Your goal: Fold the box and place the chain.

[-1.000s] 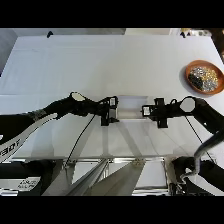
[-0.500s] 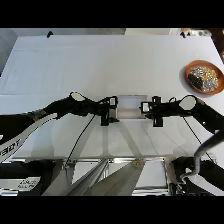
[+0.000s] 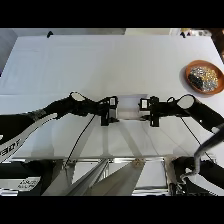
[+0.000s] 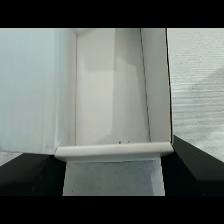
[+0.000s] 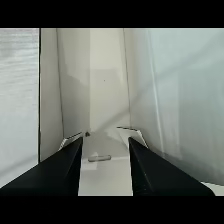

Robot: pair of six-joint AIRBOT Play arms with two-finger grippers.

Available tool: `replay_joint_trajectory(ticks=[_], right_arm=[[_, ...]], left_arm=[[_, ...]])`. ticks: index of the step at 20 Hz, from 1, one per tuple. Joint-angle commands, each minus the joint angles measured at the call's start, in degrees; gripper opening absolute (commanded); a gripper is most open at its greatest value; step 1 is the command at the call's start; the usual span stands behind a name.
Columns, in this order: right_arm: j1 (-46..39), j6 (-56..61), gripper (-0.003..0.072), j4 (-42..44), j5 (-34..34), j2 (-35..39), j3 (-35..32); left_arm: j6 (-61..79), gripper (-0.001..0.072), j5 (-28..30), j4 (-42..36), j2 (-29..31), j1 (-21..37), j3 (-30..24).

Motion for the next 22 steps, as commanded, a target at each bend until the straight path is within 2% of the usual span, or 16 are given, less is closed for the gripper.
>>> replay_joint_trajectory(ticks=[1,2,5,6,8,9,13,16,22], right_arm=[[0.04,0.13,0.0548,0.13,0.33,-0.94,-0.04],[0.02,0.22,0.0583,0.13,0.22,-0.94,-0.02],[-0.02,0.7,0.0555,0.04,0.37,-0.74,-0.02],[-0.02,2.84,0.044,-0.7,0.48,-0.15,-0.02],[-0.02,9.16,0.0087,-4.15,1.25,2.08,-0.04],[-0.02,13.51,0.0017,-6.75,1.51,3.78,-0.04],[-1.27,33.86,0.0017,-14.97,1.29,10.49,-0.02],[-7.23,51.87,0.0017,-17.46,1.77,12.98,-0.02],[-19.61,69.2,0.0016,-18.49,2.47,12.63,-0.02]], left_arm=[[0.02,0.0135,0.02,0.0,0.0,-0.02,-0.02],[0.02,0.0135,0.0,0.0,0.0,-0.02,-0.02],[0.02,0.0135,0.0,0.0,0.0,-0.02,-0.02],[0.02,0.0135,0.0,0.0,0.0,-0.02,-0.02],[0.02,0.0135,0.0,0.0,0.0,-0.02,-0.02],[0.02,0.0135,0.0,0.0,0.0,-0.02,0.0],[0.02,0.0135,0.02,0.0,0.0,-0.02,0.0],[0.02,0.0135,0.0,0.0,0.0,-0.02,-0.02],[0.02,0.0135,0.02,-0.02,0.0,-0.02,-0.02]])
